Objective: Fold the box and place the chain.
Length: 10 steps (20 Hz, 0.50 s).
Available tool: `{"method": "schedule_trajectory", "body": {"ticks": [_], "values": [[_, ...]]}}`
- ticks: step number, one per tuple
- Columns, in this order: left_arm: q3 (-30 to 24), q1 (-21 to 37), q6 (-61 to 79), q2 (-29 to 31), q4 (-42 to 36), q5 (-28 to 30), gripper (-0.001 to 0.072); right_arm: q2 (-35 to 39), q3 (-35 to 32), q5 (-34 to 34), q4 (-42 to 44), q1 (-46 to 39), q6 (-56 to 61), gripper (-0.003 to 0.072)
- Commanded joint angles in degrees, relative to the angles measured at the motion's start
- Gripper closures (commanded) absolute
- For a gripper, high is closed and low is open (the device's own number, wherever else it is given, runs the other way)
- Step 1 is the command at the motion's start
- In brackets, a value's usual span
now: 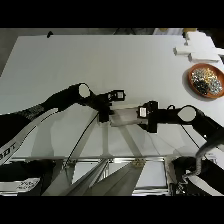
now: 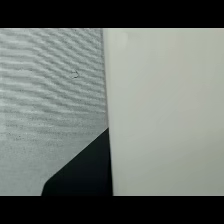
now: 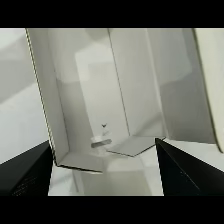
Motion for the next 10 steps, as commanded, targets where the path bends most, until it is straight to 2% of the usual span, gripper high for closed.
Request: {"method": "schedule_trajectory", "body": {"ticks": [1,5,10], "values": [[-0.04,-0.04,0.02,-0.04,0.00,-0.04,0.0699,-4.26,2.36,4.74,5.44,-3.50,-6.03,0.0004],[-0.04,-0.04,0.02,-0.04,0.00,-0.04,0.0699,-4.66,2.62,7.13,5.18,-5.81,-6.47,0.0004],[-0.04,-0.04,0.02,-0.04,0.00,-0.04,0.0699,-4.33,2.64,7.04,3.67,-5.84,-6.40,0.0004]]}}
